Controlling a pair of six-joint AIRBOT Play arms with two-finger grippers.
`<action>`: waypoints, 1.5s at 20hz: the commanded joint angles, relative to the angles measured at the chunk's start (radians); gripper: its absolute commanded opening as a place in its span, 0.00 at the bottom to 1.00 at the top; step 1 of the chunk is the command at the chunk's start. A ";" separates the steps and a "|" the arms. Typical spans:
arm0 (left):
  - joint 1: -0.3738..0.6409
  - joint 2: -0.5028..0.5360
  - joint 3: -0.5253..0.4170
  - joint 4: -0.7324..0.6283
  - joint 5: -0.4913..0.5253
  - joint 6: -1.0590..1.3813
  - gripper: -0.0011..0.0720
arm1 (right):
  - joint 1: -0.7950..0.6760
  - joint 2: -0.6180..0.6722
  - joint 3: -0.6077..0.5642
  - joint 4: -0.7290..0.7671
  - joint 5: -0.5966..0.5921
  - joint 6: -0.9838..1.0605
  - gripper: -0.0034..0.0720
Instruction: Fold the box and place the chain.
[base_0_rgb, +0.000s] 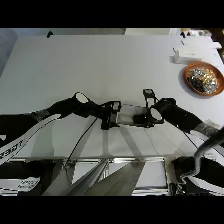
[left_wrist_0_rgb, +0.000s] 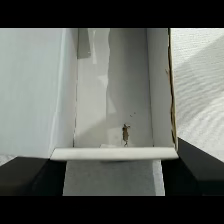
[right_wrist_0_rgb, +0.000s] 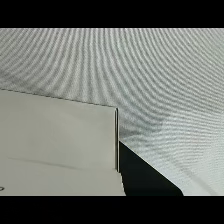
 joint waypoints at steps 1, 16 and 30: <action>0.000 0.000 0.000 0.002 0.002 0.002 0.51 | 0.003 0.003 -0.001 -0.001 0.002 0.000 0.15; 0.000 0.000 0.000 0.000 0.001 0.002 0.51 | -0.210 0.483 0.140 -0.006 0.209 -0.452 0.51; 0.000 0.000 0.000 -0.002 0.002 0.002 0.51 | -0.859 0.135 0.397 -0.004 0.005 -0.648 0.41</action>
